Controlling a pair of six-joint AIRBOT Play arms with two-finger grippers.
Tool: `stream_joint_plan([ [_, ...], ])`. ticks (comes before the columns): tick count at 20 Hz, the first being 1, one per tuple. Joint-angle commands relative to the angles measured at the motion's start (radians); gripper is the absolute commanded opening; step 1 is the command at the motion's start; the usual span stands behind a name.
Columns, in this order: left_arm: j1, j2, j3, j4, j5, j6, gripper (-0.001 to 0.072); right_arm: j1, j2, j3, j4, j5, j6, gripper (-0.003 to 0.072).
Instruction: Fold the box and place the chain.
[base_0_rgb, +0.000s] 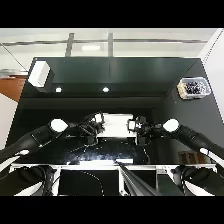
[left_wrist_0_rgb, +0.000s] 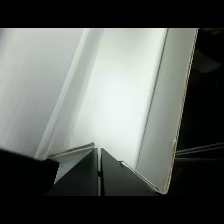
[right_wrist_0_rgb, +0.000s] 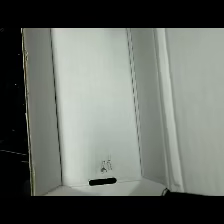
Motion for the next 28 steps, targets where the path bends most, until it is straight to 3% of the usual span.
stream_joint_plan([
  [1, 0.08, 0.087, 0.002, 0.011, -0.001, -0.134, 0.0037, 0.0, -0.001, 0.0, 0.0, 0.0, 0.0, 0.0591],
  [4, 0.275, 0.199, 0.002, 0.037, -0.082, -0.446, 0.0037, 0.0, -0.001, 0.0, 0.0, 0.0, 0.0, 0.0591],
  [7, 0.527, 0.225, 0.002, 0.053, -0.294, -0.737, 0.0036, 0.0, -0.001, 0.0, 0.0, 0.0, 0.0, 0.0591],
  [9, 0.674, 0.206, 0.001, 0.143, -0.419, -0.949, 0.0035, 0.0, -0.001, 0.0, 0.0, 0.0, 0.0, 0.0591],
  [11, 0.743, 0.18, 0.0, 0.308, -0.476, -0.958, 0.0035, 0.0, -0.001, 0.0, 0.0, 0.0, 0.0, 0.0591],
  [13, 0.745, 0.14, -0.006, 0.399, -0.486, -1.041, 0.0034, 0.0, -0.001, 0.0, 0.0, 0.0, 0.0, 0.0591],
  [19, 0.673, -0.068, -0.005, 0.302, -0.495, -1.099, 0.0043, 0.0, -0.001, 0.0, 0.0, 0.0, 0.0, 0.0591],
  [20, 0.655, -0.092, -0.005, 0.297, -0.481, -1.099, 0.0107, 0.0, -0.001, 0.0, 0.0, 0.0, 0.0, 0.0591],
  [26, 0.511, -0.129, -0.003, 0.251, -0.383, -1.083, 0.0129, 0.0, -0.001, 0.0, 0.0, 0.0, 0.0, 0.0591],
  [27, 0.488, -0.129, -0.001, 0.249, -0.379, -1.083, 0.021, 0.0, 0.0, 0.0, 0.0, 0.0, 0.0, 0.0591],
  [28, 0.472, -0.129, 0.003, 0.249, -0.385, -1.083, 0.0246, 0.0, -0.001, 0.0, 0.0, 0.0, 0.0, 0.0591],
])
